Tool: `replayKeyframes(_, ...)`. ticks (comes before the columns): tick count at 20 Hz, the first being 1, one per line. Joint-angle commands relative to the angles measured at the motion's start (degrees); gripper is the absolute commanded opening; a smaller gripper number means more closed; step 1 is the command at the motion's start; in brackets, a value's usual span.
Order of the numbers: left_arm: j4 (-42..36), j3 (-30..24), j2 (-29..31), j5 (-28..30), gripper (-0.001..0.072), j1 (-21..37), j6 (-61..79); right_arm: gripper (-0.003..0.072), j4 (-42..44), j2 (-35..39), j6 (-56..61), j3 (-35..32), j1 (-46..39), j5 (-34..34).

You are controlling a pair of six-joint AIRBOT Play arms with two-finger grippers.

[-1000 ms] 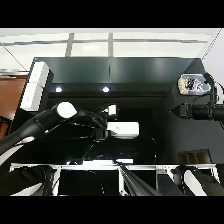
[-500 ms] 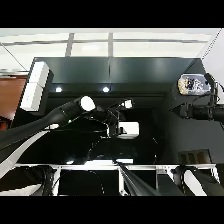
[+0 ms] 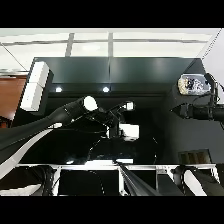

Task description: Fold the box and place the chain.

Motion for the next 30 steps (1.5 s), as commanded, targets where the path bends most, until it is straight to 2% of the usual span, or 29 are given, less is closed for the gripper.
replayKeyframes(1, 3.6, 0.0, -0.1, 1.1, 0.0713, -1.4, 0.2, 0.0014, -0.1, 0.0, 0.0, 0.0, 0.0, -0.4)
replayKeyframes(5, 10.7, 0.0, -0.1, 2.2, 0.0712, -4.2, 0.2, 0.0013, -0.1, 0.0, 0.0, 0.0, 0.0, -0.4)
replayKeyframes(11, 13.1, 0.0, -2.7, 8.1, 0.0695, -6.5, 1.3, 0.0014, -0.1, 0.0, 0.0, 0.0, 0.0, -0.4)
replayKeyframes(13, 16.9, 0.3, -2.1, 7.6, 0.0295, -6.8, -2.4, 0.0014, -0.1, 0.0, 0.0, 0.0, 0.0, -0.4)
replayKeyframes(15, 20.5, 0.6, 0.6, 6.9, 0.0289, -6.3, -12.2, 0.0014, -0.1, 0.0, 0.0, 0.0, 0.0, -0.3)
replayKeyframes(17, 26.8, 0.6, 4.5, 3.7, 0.0289, -4.0, -24.5, 0.0014, -0.1, 0.0, 0.0, 0.0, 0.0, -0.3)
replayKeyframes(19, 38.0, 0.6, 7.8, -1.4, 0.0293, 0.1, -43.1, 0.0013, -0.1, 0.0, 0.0, 0.0, 0.0, -0.3)
replayKeyframes(21, 49.6, 0.3, 10.5, -10.3, 0.0294, 6.2, -58.9, 0.0014, -0.1, 0.0, 0.0, 0.0, 0.0, -0.3)
replayKeyframes(22, 52.9, -0.3, 11.8, -14.4, 0.0294, 9.9, -62.7, 0.0014, -0.1, 0.0, 0.0, 0.0, 0.0, -0.3)
replayKeyframes(23, 54.1, -1.4, 13.2, -18.1, 0.0294, 14.6, -64.2, 0.0014, -0.1, 0.0, 0.0, 0.0, 0.0, -0.3)
replayKeyframes(25, 53.8, -4.9, 17.0, -21.3, 0.0294, 24.2, -64.1, 0.0014, -0.1, 0.0, 0.0, 0.0, 0.0, -0.3)
replayKeyframes(30, 53.3, -14.1, 26.6, -22.6, 0.0294, 51.4, -64.1, 0.0014, -0.1, 0.0, 0.0, 0.0, 0.0, -0.2)
